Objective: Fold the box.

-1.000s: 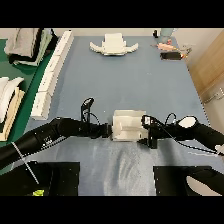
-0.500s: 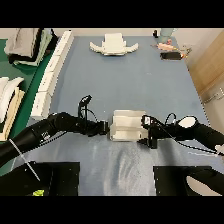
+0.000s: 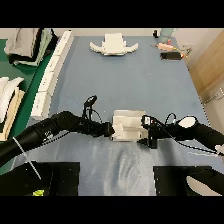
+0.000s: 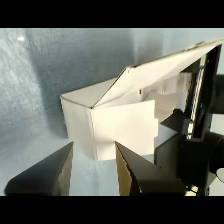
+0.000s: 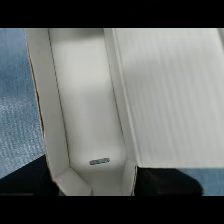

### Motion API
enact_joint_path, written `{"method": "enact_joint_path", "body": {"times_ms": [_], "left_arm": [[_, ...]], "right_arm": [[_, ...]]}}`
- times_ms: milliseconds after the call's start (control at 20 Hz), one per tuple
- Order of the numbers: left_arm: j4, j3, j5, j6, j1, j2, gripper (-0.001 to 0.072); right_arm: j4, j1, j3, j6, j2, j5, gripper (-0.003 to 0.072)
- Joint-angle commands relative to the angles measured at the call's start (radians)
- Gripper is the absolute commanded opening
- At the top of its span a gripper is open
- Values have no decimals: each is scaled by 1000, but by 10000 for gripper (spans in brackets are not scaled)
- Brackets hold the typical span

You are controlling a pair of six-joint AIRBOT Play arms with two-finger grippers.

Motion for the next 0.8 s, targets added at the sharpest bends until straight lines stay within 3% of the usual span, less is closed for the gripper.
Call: {"method": "enact_joint_path", "body": {"times_ms": [0,250,500,750], "left_arm": [[-14,0,48,11,-3,-6,425],[3,1,11,-17,-8,-14,423],[296,84,-50,-303,-64,-58,418],[539,249,-150,-552,-171,-201,418]], "right_arm": [[0,1,0,0,0,0,525],[0,1,0,0,0,0,524],[0,1,0,0,0,0,525],[0,1,0,0,0,0,524]]}}
